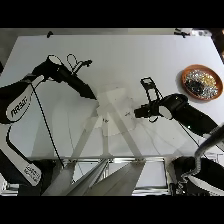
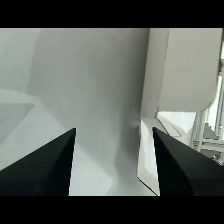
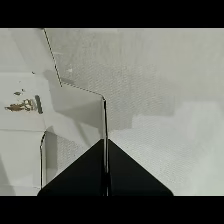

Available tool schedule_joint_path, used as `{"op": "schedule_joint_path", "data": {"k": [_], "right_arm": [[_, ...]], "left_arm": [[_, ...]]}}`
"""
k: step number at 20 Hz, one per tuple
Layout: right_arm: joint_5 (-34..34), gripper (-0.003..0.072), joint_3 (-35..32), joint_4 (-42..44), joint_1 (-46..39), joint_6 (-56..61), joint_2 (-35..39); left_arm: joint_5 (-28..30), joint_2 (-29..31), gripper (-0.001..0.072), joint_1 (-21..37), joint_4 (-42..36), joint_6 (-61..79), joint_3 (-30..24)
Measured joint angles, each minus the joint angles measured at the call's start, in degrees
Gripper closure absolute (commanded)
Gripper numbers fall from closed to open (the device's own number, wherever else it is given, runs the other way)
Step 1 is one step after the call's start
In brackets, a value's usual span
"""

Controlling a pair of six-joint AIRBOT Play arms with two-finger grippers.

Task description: Fold the box and place the chain.

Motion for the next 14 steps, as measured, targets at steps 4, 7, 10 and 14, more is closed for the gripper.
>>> {"op": "schedule_joint_path", "data": {"k": [4, 7, 10, 14], "right_arm": [[-0.2, 0.0678, 0.0, -0.4, 0.0, 0.2, 0.0], [-0.2, 0.0678, 0.0, -0.3, 0.0, 0.2, 0.0], [-0.3, 0.0678, 0.0, 0.0, 0.0, 0.2, 0.0], [-0.3, 0.0678, 0.0, 0.4, 0.0, 0.2, 0.0]], "left_arm": [[-1.4, 0.0, 0.0195, -1.3, 0.0, -0.5, 0.0], [-2.8, 0.0, 0.0195, -1.7, 0.0, -1.2, 0.0], [-3.9, 0.0, 0.0191, -2.1, -0.2, -1.6, -0.5], [-2.3, 0.0, 0.0031, -3.9, -1.5, -1.4, -2.9]]}}
